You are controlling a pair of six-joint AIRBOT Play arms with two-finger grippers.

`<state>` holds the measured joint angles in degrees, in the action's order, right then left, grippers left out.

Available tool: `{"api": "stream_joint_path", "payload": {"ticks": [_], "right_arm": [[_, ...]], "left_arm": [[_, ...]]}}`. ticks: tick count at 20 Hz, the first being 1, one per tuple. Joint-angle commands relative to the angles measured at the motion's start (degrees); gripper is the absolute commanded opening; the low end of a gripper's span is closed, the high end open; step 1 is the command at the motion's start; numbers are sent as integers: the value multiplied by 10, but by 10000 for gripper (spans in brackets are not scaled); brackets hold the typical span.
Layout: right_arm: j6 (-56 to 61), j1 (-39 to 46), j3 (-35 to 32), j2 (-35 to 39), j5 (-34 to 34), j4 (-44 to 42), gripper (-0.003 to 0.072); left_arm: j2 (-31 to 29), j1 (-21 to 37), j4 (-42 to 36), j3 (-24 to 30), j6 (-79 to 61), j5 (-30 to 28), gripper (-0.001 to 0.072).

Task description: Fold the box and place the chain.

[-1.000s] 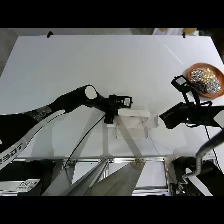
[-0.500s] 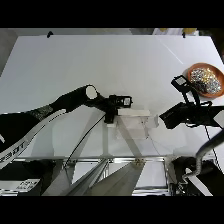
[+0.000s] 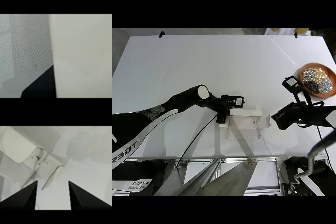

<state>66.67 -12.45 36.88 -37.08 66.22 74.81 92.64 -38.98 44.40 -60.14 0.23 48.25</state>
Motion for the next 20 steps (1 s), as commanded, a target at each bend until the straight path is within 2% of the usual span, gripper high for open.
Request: {"api": "stream_joint_path", "payload": {"ticks": [1,2,3,4,6,7,8,13,14,15,17,18,19,20], "right_arm": [[-47,-1,0,0,29,-27,377],[-82,-1,0,-1,40,-63,270],[-122,-1,-1,-1,45,-103,201],[-163,-1,-1,-2,48,-142,167],[-210,-1,-1,-4,50,-178,154],[-223,-3,-2,-5,50,-178,58],[-237,-9,-2,-8,50,-176,23],[-311,-66,-49,-17,45,-151,25],[-320,-75,-66,-17,42,-134,60],[-321,-88,-85,-16,28,-110,145],[-321,-112,-117,-16,-13,-61,393],[-321,-127,-129,-16,-32,-39,489],[-321,-147,-139,-16,-54,-19,543],[-321,-169,-149,-16,-80,0,545]], "left_arm": [[0,0,0,0,0,0,11],[0,0,0,0,0,0,11],[0,0,0,0,0,0,11],[0,0,0,0,0,0,11],[0,0,0,0,0,0,11],[0,0,0,0,0,0,11],[0,0,0,0,0,0,11],[0,0,0,0,0,0,11],[0,0,0,0,0,0,11],[0,0,0,0,0,0,11],[0,0,0,0,0,0,11],[0,0,0,0,0,0,11],[0,0,0,0,0,0,11],[0,0,0,0,0,0,11]]}}
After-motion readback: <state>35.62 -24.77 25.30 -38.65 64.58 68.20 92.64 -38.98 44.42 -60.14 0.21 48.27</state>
